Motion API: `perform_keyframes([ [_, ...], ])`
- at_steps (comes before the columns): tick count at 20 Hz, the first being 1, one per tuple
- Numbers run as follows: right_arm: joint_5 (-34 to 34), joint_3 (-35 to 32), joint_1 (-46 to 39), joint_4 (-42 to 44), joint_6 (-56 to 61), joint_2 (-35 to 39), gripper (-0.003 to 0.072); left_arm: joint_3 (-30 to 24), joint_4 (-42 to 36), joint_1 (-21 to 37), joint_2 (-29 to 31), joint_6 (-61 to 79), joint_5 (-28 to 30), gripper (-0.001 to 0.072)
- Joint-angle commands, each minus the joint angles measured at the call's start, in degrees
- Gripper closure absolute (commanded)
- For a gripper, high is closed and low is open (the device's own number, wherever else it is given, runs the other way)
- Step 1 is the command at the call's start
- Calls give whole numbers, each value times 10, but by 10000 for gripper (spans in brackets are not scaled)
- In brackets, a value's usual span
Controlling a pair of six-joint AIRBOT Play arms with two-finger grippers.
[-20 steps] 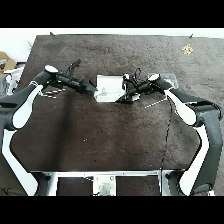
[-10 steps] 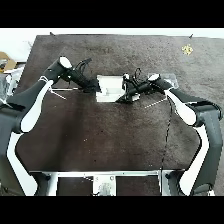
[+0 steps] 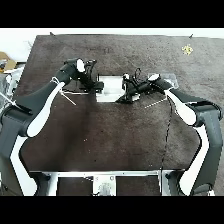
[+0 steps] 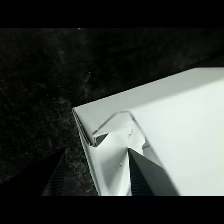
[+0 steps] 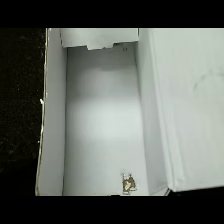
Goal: Fold the box and place the chain.
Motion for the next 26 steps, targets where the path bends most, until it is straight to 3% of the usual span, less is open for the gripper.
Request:
perform_keyframes([
  [1, 0, 0, 0, 0, 0, 0, 295, 1, 74, -22, 0, -64, 5, 289],
  [3, 0, 0, 0, 0, 0, 0, 295, 4, 120, -37, -1, -101, -3, 289],
  [7, 0, 0, 0, 0, 0, 0, 295, 59, 219, -69, -21, -162, -50, 290],
  [11, 0, 0, 0, 0, 0, 0, 295, 122, 237, -86, -68, -194, -103, 345],
  [20, 0, 0, 0, 0, 0, 0, 295, 124, 251, -89, -87, -234, -104, 364],
  [21, 0, 0, 0, 0, 0, 0, 295, 124, 252, -89, -87, -236, -101, 482],
  [22, 0, 0, 0, 0, 0, 0, 295, 124, 253, -89, -87, -237, -100, 487],
  [23, 0, 0, 0, 0, 0, 0, 295, 124, 253, -89, -87, -238, -100, 568],
  [24, 0, 0, 0, 0, 0, 0, 295, 124, 253, -89, -87, -238, -100, 599],
  [25, 0, 0, 0, 0, 0, 0, 295, 124, 250, -89, -87, -240, -100, 600],
  [26, 0, 0, 0, 0, 0, 0, 295, 124, 249, -89, -87, -242, -100, 702],
])
